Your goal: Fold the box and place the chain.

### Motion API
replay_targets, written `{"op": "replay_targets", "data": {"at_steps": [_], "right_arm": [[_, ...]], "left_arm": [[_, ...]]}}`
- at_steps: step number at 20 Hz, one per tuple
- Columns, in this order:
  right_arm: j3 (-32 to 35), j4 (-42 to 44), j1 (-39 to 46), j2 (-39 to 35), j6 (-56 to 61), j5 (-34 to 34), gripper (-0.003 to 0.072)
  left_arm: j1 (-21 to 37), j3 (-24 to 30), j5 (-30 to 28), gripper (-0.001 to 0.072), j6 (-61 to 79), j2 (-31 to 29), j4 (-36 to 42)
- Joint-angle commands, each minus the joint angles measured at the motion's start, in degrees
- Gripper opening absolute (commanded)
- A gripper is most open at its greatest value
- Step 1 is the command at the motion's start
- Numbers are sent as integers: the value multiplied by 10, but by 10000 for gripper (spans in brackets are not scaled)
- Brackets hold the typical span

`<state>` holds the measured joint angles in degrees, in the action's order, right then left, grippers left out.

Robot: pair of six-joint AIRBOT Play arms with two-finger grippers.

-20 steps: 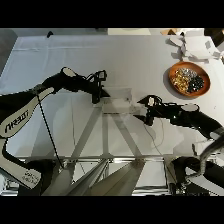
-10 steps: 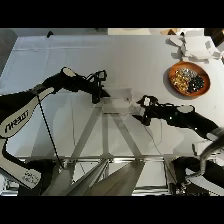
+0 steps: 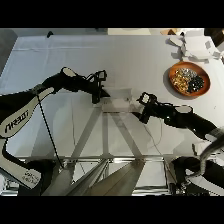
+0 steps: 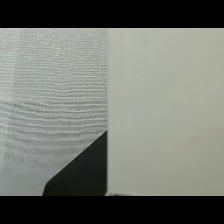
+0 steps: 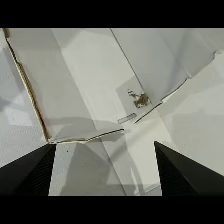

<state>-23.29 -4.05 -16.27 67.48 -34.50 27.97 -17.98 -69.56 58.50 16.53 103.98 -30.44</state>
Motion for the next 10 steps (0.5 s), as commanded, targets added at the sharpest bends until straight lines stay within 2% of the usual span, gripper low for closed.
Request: {"op": "replay_targets", "data": {"at_steps": [1,10], "right_arm": [[0,3,-1,0,0,-1,685],[-4,2,-1,0,0,-1,685]], "left_arm": [[0,0,0,12,0,0,0],[0,0,0,12,0,0,0]]}}
